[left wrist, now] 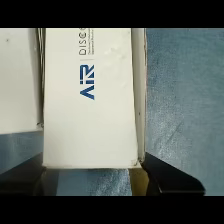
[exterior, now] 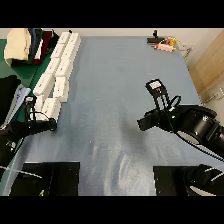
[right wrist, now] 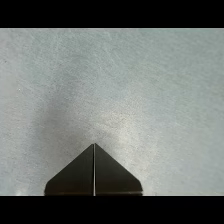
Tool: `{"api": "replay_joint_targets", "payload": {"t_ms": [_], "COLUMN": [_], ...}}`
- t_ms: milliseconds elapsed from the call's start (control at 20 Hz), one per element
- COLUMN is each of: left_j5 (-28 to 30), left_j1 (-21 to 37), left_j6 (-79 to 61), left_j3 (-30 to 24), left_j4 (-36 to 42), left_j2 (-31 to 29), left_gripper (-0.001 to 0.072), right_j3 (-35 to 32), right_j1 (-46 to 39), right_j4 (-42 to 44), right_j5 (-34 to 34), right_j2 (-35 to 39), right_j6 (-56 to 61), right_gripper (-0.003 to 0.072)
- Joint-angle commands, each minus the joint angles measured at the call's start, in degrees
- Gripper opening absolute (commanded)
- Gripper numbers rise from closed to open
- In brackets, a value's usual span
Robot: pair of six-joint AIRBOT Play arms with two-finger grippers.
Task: Fold the box.
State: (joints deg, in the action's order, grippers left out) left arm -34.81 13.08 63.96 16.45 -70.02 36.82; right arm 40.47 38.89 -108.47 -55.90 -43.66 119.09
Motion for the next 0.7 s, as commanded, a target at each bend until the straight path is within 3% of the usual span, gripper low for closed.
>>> {"api": "replay_joint_targets", "payload": {"t_ms": [0,350,650], "left_j5": [2.99,3.08,3.28], "left_j1": [0.09,0.11,0.11], "left_j6": [-6.19,-11.06,-10.99], "left_j3": [-0.09,-0.09,-0.09], "left_j4": [6.21,8.48,8.59], "left_j2": [5.03,10.25,10.32], "left_gripper": [0.0518,0.0518,0.0518], "right_j3": [0.0,-0.02,-0.02], "right_j1": [0.0,0.0,0.0], "right_j4": [0.0,0.11,0.46], "right_j5": [0.46,0.42,0.44], "right_j2": [0.02,-0.26,-1.77], "right_j6": [0.02,0.02,0.02], "right_gripper": [0.0006,0.0006,0.0006]}}
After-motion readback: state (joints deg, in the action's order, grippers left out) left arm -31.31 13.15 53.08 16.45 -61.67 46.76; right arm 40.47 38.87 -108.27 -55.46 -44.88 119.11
